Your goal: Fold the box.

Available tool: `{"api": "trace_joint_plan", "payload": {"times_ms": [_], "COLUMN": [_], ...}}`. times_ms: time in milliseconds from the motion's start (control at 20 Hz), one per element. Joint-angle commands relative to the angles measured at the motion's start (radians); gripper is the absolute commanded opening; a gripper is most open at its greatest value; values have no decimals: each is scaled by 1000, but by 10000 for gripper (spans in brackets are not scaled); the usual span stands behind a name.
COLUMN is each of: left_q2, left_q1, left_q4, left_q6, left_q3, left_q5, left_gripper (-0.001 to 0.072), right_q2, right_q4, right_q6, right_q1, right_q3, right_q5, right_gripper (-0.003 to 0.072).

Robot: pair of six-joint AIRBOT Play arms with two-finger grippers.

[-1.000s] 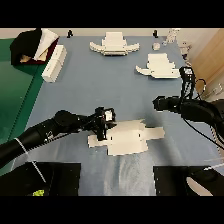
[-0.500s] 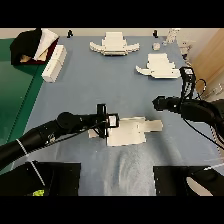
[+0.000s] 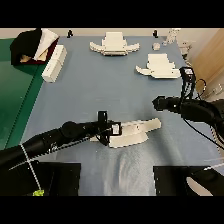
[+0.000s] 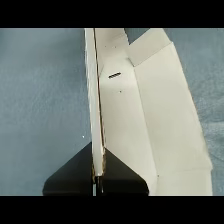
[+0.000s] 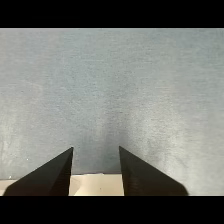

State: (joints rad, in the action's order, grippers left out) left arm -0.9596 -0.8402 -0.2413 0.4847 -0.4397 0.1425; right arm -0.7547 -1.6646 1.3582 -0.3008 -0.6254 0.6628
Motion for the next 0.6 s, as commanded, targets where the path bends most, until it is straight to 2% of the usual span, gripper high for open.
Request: {"api": "trace_joint_plan", "payload": {"times_ms": [0, 100, 200, 300, 550], "left_q2": [0, -9, -35, -83, -183], "left_q1": [108, 231, 328, 374, 366], "left_q4": [-7, -40, -99, -111, -109], "left_q6": [-85, -158, -165, -164, -142], "left_q3": [-66, -126, -162, -183, -190], "left_q5": [215, 459, 606, 673, 679], "left_gripper": [9, 9, 9, 12, 13], "right_q2": [0, 0, 0, 0, 0], "right_q4": [0, 0, 0, 0, 0], "right_q6": [0, 0, 0, 0, -8], "right_q1": [0, 0, 0, 0, 0], "right_q3": [-1, 0, 0, 0, 0], "right_q5": [3, 5, 3, 3, 1], "right_gripper": [447, 447, 447, 447, 447]}}
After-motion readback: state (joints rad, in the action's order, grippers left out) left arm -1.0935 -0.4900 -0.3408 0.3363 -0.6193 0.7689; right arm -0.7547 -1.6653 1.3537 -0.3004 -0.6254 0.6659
